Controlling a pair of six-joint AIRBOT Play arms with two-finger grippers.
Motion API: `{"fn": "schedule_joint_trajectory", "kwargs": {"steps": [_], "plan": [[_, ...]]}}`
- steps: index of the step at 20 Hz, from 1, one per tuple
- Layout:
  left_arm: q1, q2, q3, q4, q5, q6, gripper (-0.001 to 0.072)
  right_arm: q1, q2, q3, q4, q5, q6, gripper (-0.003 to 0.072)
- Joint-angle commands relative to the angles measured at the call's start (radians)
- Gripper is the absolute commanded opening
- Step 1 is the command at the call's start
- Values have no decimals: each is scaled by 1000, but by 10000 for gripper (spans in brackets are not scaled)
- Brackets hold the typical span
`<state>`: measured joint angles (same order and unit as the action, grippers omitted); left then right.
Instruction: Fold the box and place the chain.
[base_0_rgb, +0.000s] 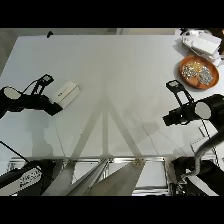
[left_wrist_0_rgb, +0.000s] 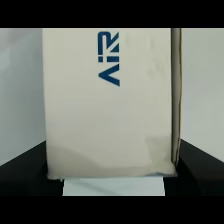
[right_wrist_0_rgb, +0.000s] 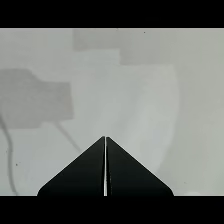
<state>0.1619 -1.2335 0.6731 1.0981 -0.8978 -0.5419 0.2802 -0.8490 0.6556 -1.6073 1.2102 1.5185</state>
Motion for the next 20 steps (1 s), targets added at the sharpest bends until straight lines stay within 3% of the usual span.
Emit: {"fn": "schedule_joint_trajectory", "kwargs": {"steps": [1, 3, 5, 9, 14, 18, 19, 20], "plan": [[0, 0, -2, 18, -110, -16, 355, 0, 1, 0, 31, -2, 0, 13], [-2, 1, -2, 17, -140, -17, 583, 0, 1, 0, 31, -21, 0, 13], [-1, 3, -2, 18, -150, -25, 700, 0, 1, 0, 35, -37, 0, 14], [-1, 80, -2, 40, -137, -33, 699, 0, 1, 0, 41, -45, 0, 15], [-2, 284, -2, 42, -55, -66, 698, 0, 1, 0, 41, -61, 0, 15], [-25, 388, -2, -132, -50, -61, 693, 0, 1, 0, 41, -103, 0, 14], [-51, 390, -2, -164, -58, -56, 662, 0, 1, 0, 42, -114, 0, 14], [-89, 386, -2, -165, -73, -56, 502, 0, 1, 0, 43, -124, 0, 14]]}}
